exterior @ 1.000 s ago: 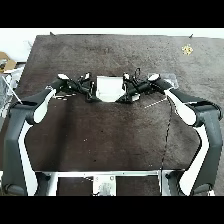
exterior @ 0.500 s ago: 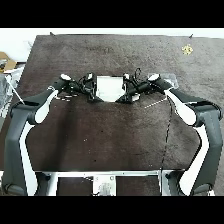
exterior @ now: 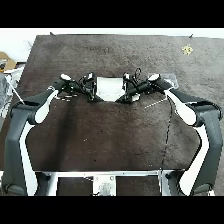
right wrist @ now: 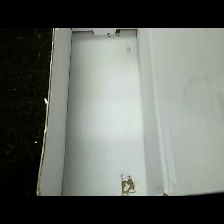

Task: Fold the box and place the chain.

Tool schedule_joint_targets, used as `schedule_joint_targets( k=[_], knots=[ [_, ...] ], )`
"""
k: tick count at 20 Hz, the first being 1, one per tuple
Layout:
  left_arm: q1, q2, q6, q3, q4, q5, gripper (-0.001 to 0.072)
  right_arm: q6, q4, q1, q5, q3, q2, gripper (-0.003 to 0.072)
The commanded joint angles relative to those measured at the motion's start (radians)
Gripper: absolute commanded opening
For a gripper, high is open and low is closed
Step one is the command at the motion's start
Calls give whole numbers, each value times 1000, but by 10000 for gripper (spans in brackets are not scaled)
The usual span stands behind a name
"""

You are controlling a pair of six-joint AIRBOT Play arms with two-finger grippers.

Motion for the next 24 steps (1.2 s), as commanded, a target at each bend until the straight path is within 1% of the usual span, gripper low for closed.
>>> schedule_joint_targets(
  k=[1,24],
  knots=[
    [0,0,-4,0,8,-6,473,0,0,1,0,0,0,391],
    [0,0,-1,1,-5,-5,474,0,0,1,0,0,0,391]
  ],
)
